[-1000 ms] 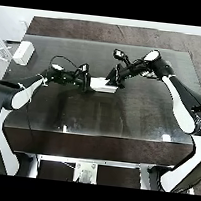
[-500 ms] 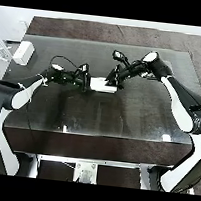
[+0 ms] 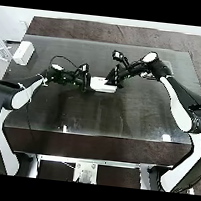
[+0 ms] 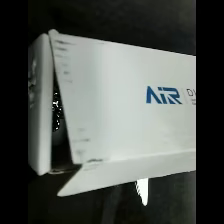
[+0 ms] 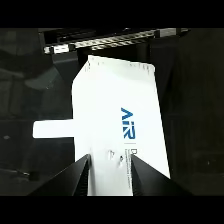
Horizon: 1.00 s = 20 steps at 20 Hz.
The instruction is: Fold the box and place the chain.
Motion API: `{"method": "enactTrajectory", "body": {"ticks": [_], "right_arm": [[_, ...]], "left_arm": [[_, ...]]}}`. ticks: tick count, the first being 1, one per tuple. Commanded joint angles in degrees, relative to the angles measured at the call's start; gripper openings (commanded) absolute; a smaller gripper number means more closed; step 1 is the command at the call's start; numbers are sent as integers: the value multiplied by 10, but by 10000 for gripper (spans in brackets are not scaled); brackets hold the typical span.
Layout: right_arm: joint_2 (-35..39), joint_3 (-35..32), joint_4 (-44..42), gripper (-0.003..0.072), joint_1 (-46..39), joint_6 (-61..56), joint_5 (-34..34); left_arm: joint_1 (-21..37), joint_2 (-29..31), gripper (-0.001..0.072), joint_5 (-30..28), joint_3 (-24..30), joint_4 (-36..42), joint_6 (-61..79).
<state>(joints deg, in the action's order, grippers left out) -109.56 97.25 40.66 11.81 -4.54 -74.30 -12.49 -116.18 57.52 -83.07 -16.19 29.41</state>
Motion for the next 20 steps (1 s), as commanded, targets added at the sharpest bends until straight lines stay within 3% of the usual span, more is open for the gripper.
{"method": "enactTrajectory", "body": {"ticks": [1, 20], "right_arm": [[0, 20, -3, 282, 0, 1, 3], [-8, 24, -5, 282, 3, 1, 24]], "left_arm": [[0, 0, 536, 0, 0, 0, 1], [0, 0, 536, 0, 0, 0, 1]]}}
